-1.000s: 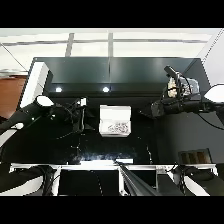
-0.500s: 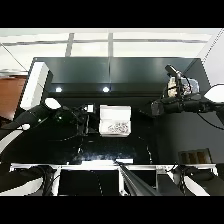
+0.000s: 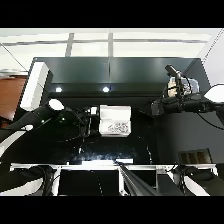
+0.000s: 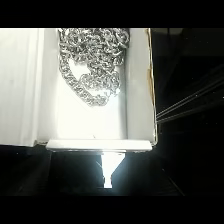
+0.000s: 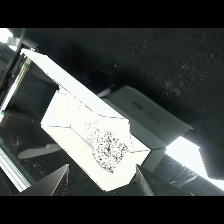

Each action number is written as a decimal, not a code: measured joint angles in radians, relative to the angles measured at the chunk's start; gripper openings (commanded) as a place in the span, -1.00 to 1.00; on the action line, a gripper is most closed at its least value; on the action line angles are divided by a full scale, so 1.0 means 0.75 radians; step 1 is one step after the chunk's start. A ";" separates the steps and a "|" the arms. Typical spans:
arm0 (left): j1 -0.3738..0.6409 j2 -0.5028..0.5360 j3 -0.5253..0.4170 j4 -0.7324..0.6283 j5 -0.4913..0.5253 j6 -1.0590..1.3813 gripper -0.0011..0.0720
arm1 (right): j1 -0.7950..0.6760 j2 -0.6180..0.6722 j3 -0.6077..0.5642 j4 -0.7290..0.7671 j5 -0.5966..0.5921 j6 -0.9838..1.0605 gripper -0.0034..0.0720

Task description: Fold the box and place the chain.

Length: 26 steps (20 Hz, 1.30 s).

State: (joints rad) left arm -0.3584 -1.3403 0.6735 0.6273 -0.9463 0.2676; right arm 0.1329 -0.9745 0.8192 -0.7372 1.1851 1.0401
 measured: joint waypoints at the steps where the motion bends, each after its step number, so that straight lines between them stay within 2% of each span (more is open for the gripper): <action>1: -0.002 -0.002 0.000 -0.001 0.010 -0.002 0.95 | 0.000 0.000 0.000 0.000 0.000 0.000 0.38; 26: -0.055 -0.037 0.001 -0.011 0.031 -0.016 0.95 | 0.000 0.000 0.000 -0.001 -0.001 0.000 0.38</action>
State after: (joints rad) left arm -0.3996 -1.3682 0.6743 0.6193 -0.9234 0.2554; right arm 0.1329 -0.9745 0.8192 -0.7376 1.1847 1.0401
